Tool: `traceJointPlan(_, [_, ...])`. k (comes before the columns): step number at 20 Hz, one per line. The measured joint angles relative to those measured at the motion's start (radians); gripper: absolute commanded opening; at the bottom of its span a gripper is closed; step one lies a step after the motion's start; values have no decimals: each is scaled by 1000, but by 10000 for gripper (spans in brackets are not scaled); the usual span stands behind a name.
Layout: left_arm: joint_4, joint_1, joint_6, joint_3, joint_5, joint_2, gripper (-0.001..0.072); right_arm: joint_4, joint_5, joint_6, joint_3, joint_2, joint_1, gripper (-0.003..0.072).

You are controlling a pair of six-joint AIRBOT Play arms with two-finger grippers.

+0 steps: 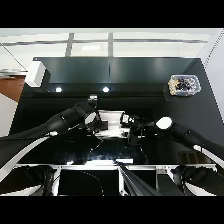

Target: Fold the box and place the chain.

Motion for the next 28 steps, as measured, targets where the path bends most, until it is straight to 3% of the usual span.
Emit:
traceJointPlan(1, [0, 0, 0, 0, 0, 0, 29, 0, 0, 0, 0, -1, 0, 288])
traceJointPlan(2, [-1, 0, 0, 0, 0, 0, 29, 1, -1, 0, 0, -2, 0, 447])
traceJointPlan(3, [-2, 0, 0, 0, 0, 0, 29, 4, 0, -1, 0, -3, 0, 375])
traceJointPlan(4, [-2, 0, 0, 0, 0, 0, 29, 4, 0, -1, 0, -3, 0, 183])
traceJointPlan(5, [-2, 0, -2, 0, 1, 0, 29, 4, -1, -1, 0, -4, 0, 177])
traceJointPlan(6, [-5, 0, -2, 0, 2, 0, 29, 4, 0, -2, 0, -3, 0, 56])
traceJointPlan(7, [-5, 0, -2, 0, 2, 0, 29, 2, 1, 1, 0, 2, -2, 46])
traceJointPlan(10, [-5, 0, -2, 0, 2, 0, 28, -58, 27, 163, 2, 63, -45, 44])
traceJointPlan(17, [12, 0, 0, 0, -14, 0, 29, -468, 370, 1088, 32, 292, -396, 43])
traceJointPlan(20, [25, 1, 1, 0, -23, 0, 29, -542, 410, 1397, -4, 307, -528, 43])
traceJointPlan(24, [33, 2, 1, 0, -23, 0, 29, -521, 417, 1574, -58, 227, -565, 44])
traceJointPlan(28, [35, 2, 1, 0, -18, 0, 29, -369, 391, 1546, -74, 90, -496, 46])
